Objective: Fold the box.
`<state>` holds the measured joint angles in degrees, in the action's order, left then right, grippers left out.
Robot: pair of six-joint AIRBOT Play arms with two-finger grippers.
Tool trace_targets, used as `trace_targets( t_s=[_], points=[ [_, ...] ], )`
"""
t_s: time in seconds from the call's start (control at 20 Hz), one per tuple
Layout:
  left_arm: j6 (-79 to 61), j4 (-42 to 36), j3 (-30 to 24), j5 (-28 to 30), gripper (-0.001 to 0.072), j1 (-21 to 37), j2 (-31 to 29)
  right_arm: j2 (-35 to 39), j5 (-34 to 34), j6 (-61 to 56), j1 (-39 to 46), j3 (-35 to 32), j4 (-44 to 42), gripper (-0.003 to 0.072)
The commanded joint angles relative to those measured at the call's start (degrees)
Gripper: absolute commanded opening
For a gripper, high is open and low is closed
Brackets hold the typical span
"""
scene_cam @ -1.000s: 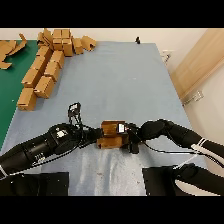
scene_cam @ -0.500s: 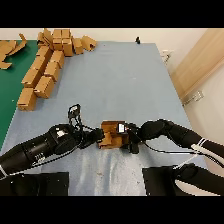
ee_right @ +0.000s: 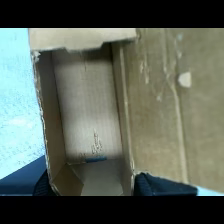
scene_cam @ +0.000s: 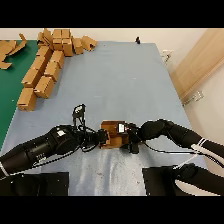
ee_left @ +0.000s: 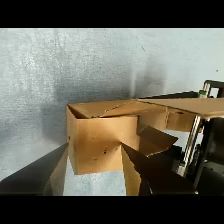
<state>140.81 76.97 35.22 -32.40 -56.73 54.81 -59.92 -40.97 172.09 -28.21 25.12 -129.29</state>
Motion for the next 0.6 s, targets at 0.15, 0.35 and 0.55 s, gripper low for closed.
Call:
trace_targets(
  t_s=[0.15, 0.35, 0.55],
  points=[
    [-2.01, -0.68, 0.00, 1.36, 0.0524, 0.04, 0.28, -0.02, 0.00, -0.02, -0.02, -0.02, 0.00, 0.0492],
    [-1.99, -0.22, 0.17, 0.00, 0.0525, 0.02, 1.01, -0.02, 0.00, -0.02, -0.02, -0.02, 0.00, 0.0492],
    [-1.97, 0.61, 4.33, -6.08, 0.0525, -0.09, 5.03, -0.02, 0.00, -0.02, -0.02, -0.02, 0.00, 0.0492]
  ],
)
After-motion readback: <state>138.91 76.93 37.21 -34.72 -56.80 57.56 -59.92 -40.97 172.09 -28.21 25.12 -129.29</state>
